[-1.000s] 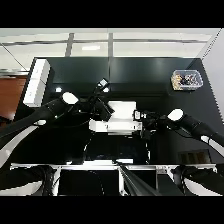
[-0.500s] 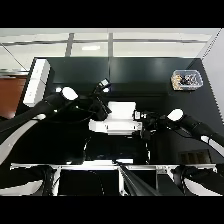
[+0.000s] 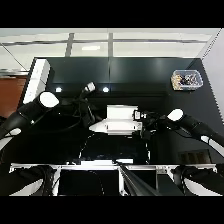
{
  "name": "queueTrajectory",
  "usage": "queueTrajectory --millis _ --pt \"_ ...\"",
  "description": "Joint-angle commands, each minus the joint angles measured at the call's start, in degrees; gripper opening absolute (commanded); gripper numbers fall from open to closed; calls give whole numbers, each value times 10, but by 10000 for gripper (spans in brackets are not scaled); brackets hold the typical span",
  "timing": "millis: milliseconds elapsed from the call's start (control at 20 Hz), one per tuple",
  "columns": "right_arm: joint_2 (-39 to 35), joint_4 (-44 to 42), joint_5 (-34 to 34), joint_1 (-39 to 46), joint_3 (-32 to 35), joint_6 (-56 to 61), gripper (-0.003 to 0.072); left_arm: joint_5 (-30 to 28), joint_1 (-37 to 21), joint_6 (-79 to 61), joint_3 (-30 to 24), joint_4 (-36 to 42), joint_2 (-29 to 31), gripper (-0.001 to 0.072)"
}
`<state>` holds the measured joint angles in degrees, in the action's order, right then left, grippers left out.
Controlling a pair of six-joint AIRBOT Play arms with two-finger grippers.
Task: Fold the box and place the chain.
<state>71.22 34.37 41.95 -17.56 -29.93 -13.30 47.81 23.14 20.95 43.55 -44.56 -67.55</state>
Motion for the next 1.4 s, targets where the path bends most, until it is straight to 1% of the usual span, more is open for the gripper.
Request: queueTrajectory --millis 0,100,200,300,450,500,550,650,700,800,1050,1100,1150,1200,1350 --pt "0 0 0 -1 0 0 474 -42 5 -188 -34 -10 -4 719" --pt "0 0 0 -1 0 0 474 -41 5 -223 -33 -15 -26 702" --pt "0 0 0 -1 0 0 474 -33 10 -223 -33 -12 -46 700" --pt "0 0 0 -1 0 0 474 -23 25 -223 -33 17 -56 699" --pt "0 0 0 -1 0 0 474 -26 58 -226 -33 49 -61 698" --pt "0 0 0 -1 0 0 474 -23 69 -226 -33 50 -64 679" --pt "0 0 0 -1 0 0 474 -23 76 -225 -33 50 -68 595" --pt "0 0 0 -1 0 0 474 -29 83 -226 -33 50 -73 294" --pt "0 0 0 -1 0 0 474 -35 82 -225 -33 49 -73 271" --pt "0 0 0 -1 0 0 474 -46 79 -225 -32 48 -73 271" --pt "0 0 0 -1 0 0 474 -47 76 -225 -24 51 -74 271" --pt "0 0 0 -1 0 0 474 -44 76 -225 -24 68 -76 264" --pt "0 0 0 -1 0 0 474 -32 76 -225 -24 91 -83 237" --pt "0 0 0 -1 0 0 474 -23 78 -226 -24 111 -94 233" --pt "0 0 0 -1 0 0 474 -39 82 -242 -24 176 -118 225"
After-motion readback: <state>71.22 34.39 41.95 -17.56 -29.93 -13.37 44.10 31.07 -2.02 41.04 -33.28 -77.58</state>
